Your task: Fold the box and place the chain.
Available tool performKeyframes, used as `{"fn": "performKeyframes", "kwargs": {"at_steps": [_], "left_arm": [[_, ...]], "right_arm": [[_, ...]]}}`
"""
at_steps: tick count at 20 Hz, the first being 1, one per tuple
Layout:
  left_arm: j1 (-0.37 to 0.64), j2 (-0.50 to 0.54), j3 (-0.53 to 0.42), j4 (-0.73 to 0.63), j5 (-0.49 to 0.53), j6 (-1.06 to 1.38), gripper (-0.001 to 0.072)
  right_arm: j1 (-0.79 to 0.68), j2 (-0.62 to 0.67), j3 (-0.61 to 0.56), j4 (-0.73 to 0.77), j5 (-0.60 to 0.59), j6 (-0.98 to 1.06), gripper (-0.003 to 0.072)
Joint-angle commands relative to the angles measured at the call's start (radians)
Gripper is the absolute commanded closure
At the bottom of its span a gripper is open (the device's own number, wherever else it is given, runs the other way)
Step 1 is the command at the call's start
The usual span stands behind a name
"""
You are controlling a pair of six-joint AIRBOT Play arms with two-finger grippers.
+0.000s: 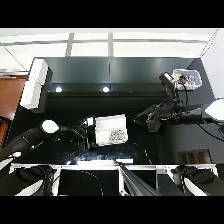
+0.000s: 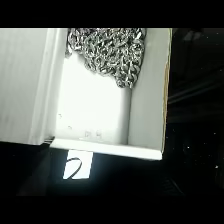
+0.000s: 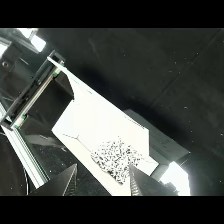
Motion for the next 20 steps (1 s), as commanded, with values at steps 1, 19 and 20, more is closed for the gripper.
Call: {"fn": "performKeyframes", "kwargs": {"at_steps": [1, 19, 20], "left_arm": [[-0.012, -0.001, 0.0, -0.01, 0.039, 0.004, 0.0002], [-0.012, -0.03, 0.008, -0.078, 0.053, 0.219, 0.001], [-0.012, -0.03, 0.008, -0.078, 0.053, 0.22, 0.0024]], "right_arm": [[0.0, 0.0, 0.0, 0.0, 0.001, 0.0, 0.0297], [0.0, 0.0, 0.0, 0.0, 0.0, 0.0, 0.0297], [0.0, 0.0, 0.0, 0.0, 0.0, 0.0, 0.0297]]}}
